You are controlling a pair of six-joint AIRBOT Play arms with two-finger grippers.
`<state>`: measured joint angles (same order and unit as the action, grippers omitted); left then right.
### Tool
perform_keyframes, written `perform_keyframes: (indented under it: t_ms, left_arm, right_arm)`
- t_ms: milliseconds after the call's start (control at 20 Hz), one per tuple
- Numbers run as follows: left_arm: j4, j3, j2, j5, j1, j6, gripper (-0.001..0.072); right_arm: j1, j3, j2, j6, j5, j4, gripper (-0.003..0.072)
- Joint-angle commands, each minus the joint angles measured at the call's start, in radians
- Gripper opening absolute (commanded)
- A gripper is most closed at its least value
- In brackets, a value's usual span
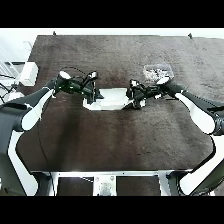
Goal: Fold the box and place the chain.
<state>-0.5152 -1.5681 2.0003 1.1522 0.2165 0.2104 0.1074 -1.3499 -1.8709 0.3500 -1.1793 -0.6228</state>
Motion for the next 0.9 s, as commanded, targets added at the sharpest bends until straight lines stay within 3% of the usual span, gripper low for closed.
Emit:
perform_keyframes:
  t_ms: [0, 850]
  left_arm:
    - [0.000, 0.000, 0.000, 0.000, 0.000, 0.000, 0.0022]
    - [0.000, 0.000, 0.000, 0.000, 0.000, 0.000, 0.0022]
  right_arm:
    - [0.011, -0.016, -0.014, 0.011, -0.001, 0.011, 0.0685]
    - [0.015, -0.021, -0.051, 0.015, -0.001, 0.039, 0.0681]
